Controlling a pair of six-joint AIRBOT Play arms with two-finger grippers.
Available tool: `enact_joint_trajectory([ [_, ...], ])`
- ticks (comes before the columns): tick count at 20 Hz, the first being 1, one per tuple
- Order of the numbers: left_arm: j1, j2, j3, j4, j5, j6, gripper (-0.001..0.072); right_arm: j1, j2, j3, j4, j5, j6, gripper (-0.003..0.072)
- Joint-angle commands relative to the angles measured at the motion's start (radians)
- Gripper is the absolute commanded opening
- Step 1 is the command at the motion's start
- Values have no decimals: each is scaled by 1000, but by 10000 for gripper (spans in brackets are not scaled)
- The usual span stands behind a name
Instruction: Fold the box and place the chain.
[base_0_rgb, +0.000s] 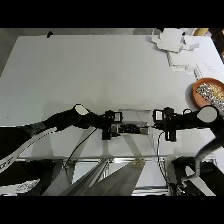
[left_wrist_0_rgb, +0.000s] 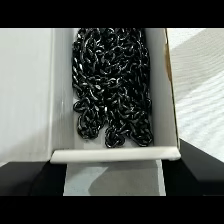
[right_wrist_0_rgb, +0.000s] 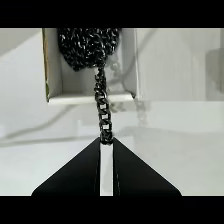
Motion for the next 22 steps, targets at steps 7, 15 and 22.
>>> enact_joint_trajectory([
  [7, 0, 0, 0, 0, 0, 0, 217, 230, 11, 176, 206, 5, 32, 23],
  [15, 0, 0, 0, 0, 0, 0, 217, 356, -203, 220, 190, -61, 166, 76],
  [22, 0, 0, 0, 0, 0, 0, 217, 346, -268, 533, 42, 50, 323, 65],
])
